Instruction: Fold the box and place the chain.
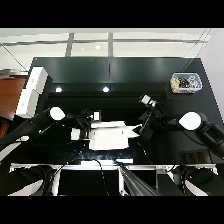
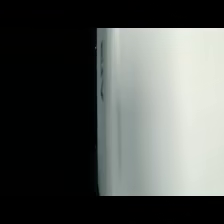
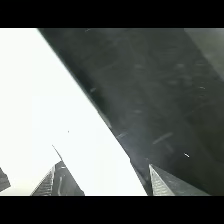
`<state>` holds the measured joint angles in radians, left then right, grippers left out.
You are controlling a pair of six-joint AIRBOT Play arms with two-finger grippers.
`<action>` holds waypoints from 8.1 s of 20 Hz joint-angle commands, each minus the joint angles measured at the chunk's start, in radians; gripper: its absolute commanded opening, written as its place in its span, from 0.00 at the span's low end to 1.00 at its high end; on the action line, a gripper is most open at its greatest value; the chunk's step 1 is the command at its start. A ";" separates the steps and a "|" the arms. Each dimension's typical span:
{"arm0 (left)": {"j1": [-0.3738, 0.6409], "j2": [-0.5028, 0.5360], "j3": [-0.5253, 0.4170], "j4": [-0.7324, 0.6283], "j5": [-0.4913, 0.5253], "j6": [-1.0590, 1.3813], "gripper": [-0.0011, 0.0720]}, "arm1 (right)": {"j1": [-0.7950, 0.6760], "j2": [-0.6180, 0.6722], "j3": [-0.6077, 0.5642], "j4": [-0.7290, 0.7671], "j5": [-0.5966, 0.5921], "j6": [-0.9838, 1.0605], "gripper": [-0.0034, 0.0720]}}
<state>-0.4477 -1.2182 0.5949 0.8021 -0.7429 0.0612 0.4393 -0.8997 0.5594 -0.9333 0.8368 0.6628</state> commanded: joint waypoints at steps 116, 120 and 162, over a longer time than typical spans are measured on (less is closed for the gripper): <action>-0.001 -0.006 0.000 0.001 -0.016 -0.017 0.05 | 0.317 -0.163 -0.059 0.045 -0.245 -0.338 0.97; -0.001 -0.006 0.000 0.001 -0.016 -0.017 0.05 | 0.317 -0.163 -0.056 0.047 -0.239 -0.340 0.97; -0.001 -0.006 0.000 0.001 0.003 -0.016 0.05 | 0.147 -0.252 0.001 0.404 -0.134 -0.698 0.97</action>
<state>-0.4480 -1.2240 0.5949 0.8036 -0.7441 0.0456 0.5861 -1.1370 0.5598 -0.5476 0.6849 0.0078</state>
